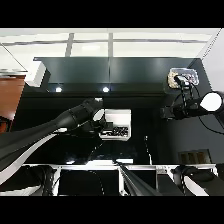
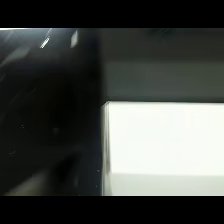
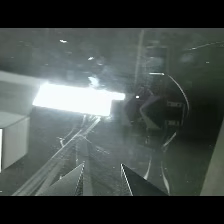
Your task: Fold the box and place the chain.
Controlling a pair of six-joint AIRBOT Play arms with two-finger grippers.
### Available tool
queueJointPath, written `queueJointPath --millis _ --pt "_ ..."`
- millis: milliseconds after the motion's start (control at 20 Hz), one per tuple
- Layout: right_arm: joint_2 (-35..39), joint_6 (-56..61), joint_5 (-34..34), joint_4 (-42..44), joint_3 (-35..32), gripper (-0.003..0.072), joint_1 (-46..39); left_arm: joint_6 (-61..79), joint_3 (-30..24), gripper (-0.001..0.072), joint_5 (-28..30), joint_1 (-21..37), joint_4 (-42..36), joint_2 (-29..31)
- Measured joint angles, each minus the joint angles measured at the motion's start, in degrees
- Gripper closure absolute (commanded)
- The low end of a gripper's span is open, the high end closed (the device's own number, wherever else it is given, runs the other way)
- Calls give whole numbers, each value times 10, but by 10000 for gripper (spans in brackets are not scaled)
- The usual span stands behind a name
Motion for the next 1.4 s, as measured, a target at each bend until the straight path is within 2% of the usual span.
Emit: queueJointPath --millis 50,100,150,200,500,650,750,850,900,1000,1050,1100,1200,1400 --pt "0 0 0 -1 0 403 -1 0 2 280 15 0 6 3" --pt "0 0 1 -2 0 403 -2 2 3 224 12 0 12 7" --pt "0 0 1 -3 0 403 -2 4 4 92 10 0 21 15" --pt "0 0 1 -3 0 403 -2 6 4 59 16 0 29 24" --pt "0 0 2 -5 0 403 -3 68 -13 60 15 1 75 131" --pt "0 0 2 -5 0 404 -3 103 -62 65 19 20 100 219" --pt "0 0 2 -5 0 403 -3 131 -113 66 39 62 99 279" --pt "0 0 2 0 0 403 -3 193 -172 66 66 136 48 330" --pt "0 0 2 4 0 403 -3 246 -198 66 84 179 -2 348" --pt "0 2 2 10 0 403 -3 407 -247 57 93 265 -141 367" --pt "0 2 1 11 0 404 -3 511 -268 -11 89 305 -217 369" --pt "0 3 1 12 -1 404 -3 622 -286 -11 72 339 -281 366" --pt "0 4 -1 15 -1 403 -3 835 -311 -11 55 379 -370 352" --pt "0 10 -7 17 -1 403 -3 1175 -332 -11 54 389 -449 314"
